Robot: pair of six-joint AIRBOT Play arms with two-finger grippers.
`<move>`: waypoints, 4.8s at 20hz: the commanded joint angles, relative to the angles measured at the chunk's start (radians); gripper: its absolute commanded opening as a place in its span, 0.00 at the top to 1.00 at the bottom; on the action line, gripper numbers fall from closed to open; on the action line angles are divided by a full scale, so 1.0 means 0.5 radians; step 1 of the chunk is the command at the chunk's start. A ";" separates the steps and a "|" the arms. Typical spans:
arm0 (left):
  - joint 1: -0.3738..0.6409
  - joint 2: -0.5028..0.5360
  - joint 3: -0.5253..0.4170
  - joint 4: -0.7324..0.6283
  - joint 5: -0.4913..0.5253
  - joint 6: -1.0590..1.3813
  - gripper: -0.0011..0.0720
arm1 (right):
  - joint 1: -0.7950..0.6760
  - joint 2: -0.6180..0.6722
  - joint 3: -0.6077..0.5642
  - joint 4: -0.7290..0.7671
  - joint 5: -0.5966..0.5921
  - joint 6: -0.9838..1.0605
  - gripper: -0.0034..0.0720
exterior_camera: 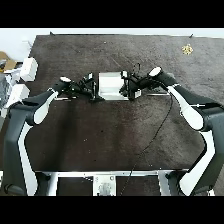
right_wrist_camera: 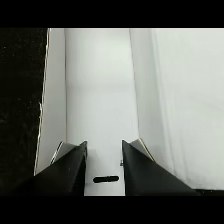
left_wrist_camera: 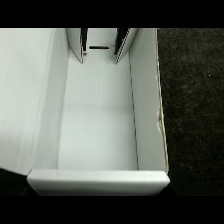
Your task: Fold the box and place the chain.
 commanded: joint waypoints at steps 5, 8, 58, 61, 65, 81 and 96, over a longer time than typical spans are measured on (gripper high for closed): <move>-0.001 -0.001 0.001 -0.001 0.001 0.001 0.68 | 0.001 -0.005 -0.001 0.022 0.001 -0.014 0.04; -0.001 -0.001 0.001 -0.001 0.001 0.001 0.67 | 0.001 -0.005 -0.001 -0.002 0.007 0.004 0.10; -0.001 -0.001 0.001 -0.001 0.001 0.001 0.68 | -0.320 0.230 -0.353 0.426 0.094 2.135 0.32; -0.001 -0.001 0.001 -0.001 0.001 0.001 0.67 | -0.253 0.230 -0.340 0.389 0.086 2.145 0.32; -0.001 -0.001 0.001 -0.001 0.001 0.001 0.68 | -0.168 0.163 -0.144 0.096 0.095 2.365 0.32; -0.001 -0.001 0.001 -0.001 0.001 0.001 0.67 | 0.130 0.047 0.232 -0.765 0.072 3.018 0.37; -0.001 -0.001 0.001 -0.001 0.000 0.001 0.67 | 0.492 -0.043 0.527 -1.782 0.267 3.974 0.38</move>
